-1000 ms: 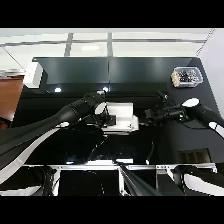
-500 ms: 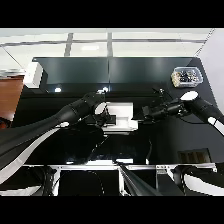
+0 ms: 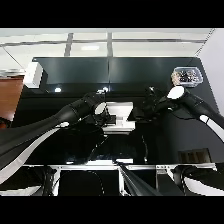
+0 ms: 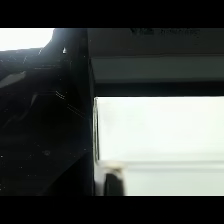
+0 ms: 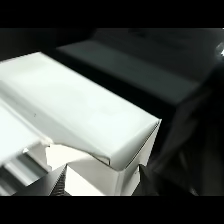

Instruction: Fold the box and place the chain.

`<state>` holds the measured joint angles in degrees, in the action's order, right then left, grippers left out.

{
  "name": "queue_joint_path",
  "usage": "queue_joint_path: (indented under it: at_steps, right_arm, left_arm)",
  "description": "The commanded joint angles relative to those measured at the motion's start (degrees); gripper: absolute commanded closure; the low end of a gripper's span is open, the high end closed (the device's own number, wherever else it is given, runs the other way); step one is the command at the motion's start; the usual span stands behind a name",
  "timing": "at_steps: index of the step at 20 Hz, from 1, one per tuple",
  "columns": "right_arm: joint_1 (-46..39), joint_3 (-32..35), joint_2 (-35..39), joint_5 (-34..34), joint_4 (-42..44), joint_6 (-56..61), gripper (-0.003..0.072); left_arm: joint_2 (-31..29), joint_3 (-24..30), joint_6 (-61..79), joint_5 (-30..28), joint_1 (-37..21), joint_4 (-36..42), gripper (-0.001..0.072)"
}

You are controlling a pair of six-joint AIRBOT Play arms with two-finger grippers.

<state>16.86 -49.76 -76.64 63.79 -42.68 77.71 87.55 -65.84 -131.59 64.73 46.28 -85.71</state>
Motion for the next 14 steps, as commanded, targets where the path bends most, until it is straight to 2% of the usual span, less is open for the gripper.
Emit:
queue_joint_path:
  at_steps: [1, 4, 8, 14]
  right_arm:
    - [5.97, -2.27, -0.02, -5.03, -10.36, 11.78, 0.0195]
    - [10.21, -3.21, -0.04, -8.44, -17.42, 20.87, 0.0195]
    - [14.25, -4.79, -0.09, -8.48, -25.75, 29.38, 0.0195]
    - [15.78, -6.23, -0.11, -3.63, -28.39, 32.24, 0.0208]
  left_arm:
    - [-0.02, -0.02, 0.02, -0.02, -0.04, -0.26, 0.0684]
    - [-0.02, -0.02, 0.02, -0.02, -0.04, -0.44, 0.0684]
    - [-0.02, -0.02, 0.02, -0.04, -0.04, -0.44, 0.0684]
    - [-0.02, -0.02, 0.02, -0.02, -0.04, -0.42, 0.0684]
